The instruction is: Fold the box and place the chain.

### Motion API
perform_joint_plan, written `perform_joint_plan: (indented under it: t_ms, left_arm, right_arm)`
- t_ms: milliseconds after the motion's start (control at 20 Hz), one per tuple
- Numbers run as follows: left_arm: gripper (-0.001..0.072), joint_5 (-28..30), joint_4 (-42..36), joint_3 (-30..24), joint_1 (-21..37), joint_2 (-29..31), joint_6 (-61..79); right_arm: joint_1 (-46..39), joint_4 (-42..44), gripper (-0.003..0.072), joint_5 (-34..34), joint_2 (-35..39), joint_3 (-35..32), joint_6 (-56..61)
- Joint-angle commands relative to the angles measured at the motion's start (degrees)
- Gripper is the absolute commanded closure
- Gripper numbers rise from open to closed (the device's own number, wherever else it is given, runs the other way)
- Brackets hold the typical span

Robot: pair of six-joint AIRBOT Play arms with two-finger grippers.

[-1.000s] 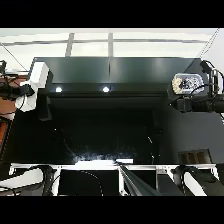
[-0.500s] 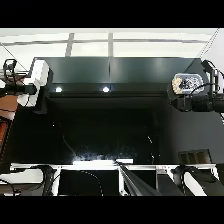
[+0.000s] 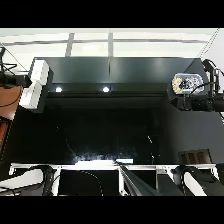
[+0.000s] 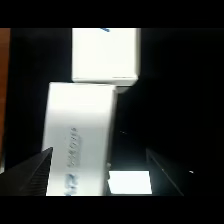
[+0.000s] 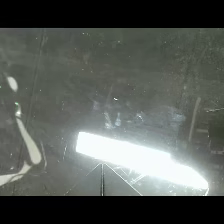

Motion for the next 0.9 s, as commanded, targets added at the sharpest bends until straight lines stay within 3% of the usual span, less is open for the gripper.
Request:
perform_joint_plan:
  t_ms: [0,50,200,450,600,700,850]
  left_arm:
    - [0.0337,-13.7,-8.2,1.4,-0.4,4.7,-6.4]
    - [0.0673,-17.4,-10.8,1.4,-1.1,5.4,-6.8]
    - [0.0686,-21.2,-13.4,-1.0,-7.0,8.5,-7.4]
    - [0.0685,-6.0,-13.4,-16.1,-24.7,20.8,-7.3]
    - [0.0685,0.5,-13.3,-24.5,-31.9,26.6,-7.3]
    - [0.0684,2.1,-12.7,-28.6,-32.5,29.4,-7.4]
    - [0.0684,2.4,-12.4,-32.4,-31.2,32.2,-7.3]
  right_arm:
    - [0.0,0.0,0.0677,0.0,0.0,0.0,-0.8]
    - [0.0,0.0,0.0678,-0.1,0.0,0.0,-1.4]
    - [0.0,0.0,0.0678,-0.1,0.0,0.0,-2.7]
    - [0.1,0.1,0.068,-1.4,0.2,-0.2,-8.6]
    - [0.1,0.9,0.068,-16.5,2.9,-4.8,-11.4]
    - [0.1,2.4,0.0679,-26.4,3.3,-9.7,-12.4]
    - [0.0,2.1,0.068,-31.2,3.3,-13.9,-12.6]
